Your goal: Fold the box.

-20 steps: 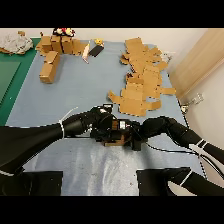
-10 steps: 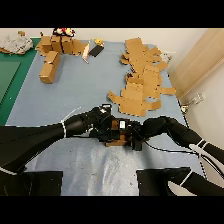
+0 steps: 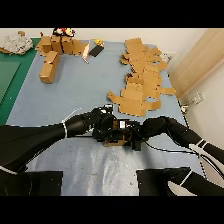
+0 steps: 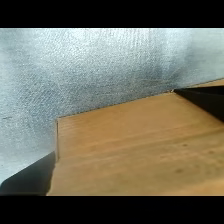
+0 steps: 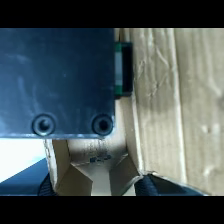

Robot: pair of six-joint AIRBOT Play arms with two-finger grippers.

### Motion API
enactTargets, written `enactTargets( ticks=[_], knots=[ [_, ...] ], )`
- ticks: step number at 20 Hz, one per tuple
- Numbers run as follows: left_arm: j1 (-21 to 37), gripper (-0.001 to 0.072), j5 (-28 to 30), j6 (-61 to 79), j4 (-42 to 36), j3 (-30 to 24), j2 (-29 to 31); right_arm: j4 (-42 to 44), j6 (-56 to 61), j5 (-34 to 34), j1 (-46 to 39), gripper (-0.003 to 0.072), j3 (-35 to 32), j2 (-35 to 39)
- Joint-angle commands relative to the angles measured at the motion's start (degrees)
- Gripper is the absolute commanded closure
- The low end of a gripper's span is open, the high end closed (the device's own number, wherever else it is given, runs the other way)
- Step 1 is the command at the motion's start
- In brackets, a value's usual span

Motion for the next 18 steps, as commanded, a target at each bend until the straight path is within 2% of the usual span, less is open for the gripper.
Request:
enactTargets(
  ticks=[1, 14, 15, 16, 18],
  knots=[
    [0.13, 0.026, -0.55, -0.09, 0.2, 0.02, 0.07, -0.07, 0.11, 0.0, 0.04, 0.0157, -0.02, -0.02],
    [0.83, 0.0261, -0.9, -0.09, -2.29, 0.02, 0.24, -0.07, 0.11, 0.0, 0.04, 0.0157, -0.02, -0.02],
    [0.83, 0.0325, -1.42, -0.09, -2.19, 0.04, 0.31, -0.07, 0.11, 0.0, 0.04, 0.0157, -0.02, -0.02],
    [0.83, 0.0451, -2.69, -0.04, -1.66, 0.26, 0.31, -0.07, 0.11, 0.0, 0.04, 0.0157, -0.02, -0.02],
    [0.83, 0.0465, -4.94, -0.04, -0.28, 0.98, 0.31, -0.04, 0.11, 0.0, 0.04, 0.0157, -0.02, -0.02]
  ],
)
